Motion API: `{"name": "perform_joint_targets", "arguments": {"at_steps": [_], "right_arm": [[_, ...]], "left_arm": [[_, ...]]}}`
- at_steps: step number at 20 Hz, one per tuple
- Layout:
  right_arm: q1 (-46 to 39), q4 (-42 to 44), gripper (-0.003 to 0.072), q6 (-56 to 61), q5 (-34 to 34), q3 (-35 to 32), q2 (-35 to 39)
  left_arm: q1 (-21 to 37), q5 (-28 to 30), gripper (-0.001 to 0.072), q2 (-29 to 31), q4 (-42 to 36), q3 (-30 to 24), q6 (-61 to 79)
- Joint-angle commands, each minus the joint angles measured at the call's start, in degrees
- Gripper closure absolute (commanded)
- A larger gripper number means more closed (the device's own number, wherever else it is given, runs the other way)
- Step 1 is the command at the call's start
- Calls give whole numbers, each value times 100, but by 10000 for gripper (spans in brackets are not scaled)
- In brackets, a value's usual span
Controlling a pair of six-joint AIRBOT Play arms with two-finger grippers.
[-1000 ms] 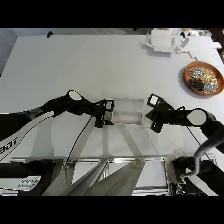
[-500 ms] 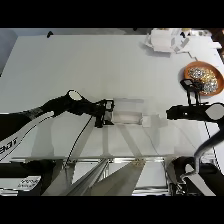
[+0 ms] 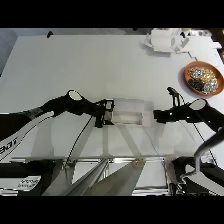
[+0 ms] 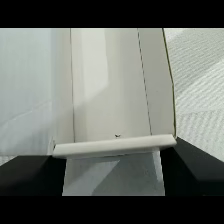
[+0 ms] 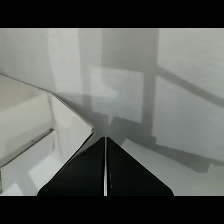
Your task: Fold the box and place the chain.
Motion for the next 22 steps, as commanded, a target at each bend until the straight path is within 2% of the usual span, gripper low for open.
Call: {"name": "perform_joint_targets", "arguments": {"at_steps": [1, 4, 5, 11, 12, 16, 17, 20, 22], "right_arm": [[136, 774, 669, -518, 116, -2, -177], [136, 931, 662, -776, 426, -2, 11], [136, 929, 609, -769, 450, -2, 151], [136, 933, 468, -743, 645, -2, 610], [136, 931, 403, -743, 708, -2, 612], [140, 927, 379, -745, 868, -2, 612], [179, 896, 336, -743, 863, -2, 612], [730, 509, 325, -442, 474, 22, 610], [1215, -184, 214, 391, -44, 210, 590]], "left_arm": [[0, 0, 503, 2, 0, -2, 2], [0, 0, 503, 2, 0, -2, 2], [0, 0, 503, 2, 0, -2, 2], [0, 0, 503, 2, 0, -2, 2], [0, 0, 503, 2, 0, -2, 2], [0, 0, 503, 2, 0, -2, 2], [0, 0, 503, 2, 0, -2, 2], [0, 0, 503, 2, 0, -2, 2], [0, 0, 503, 2, 0, -2, 2]]}}
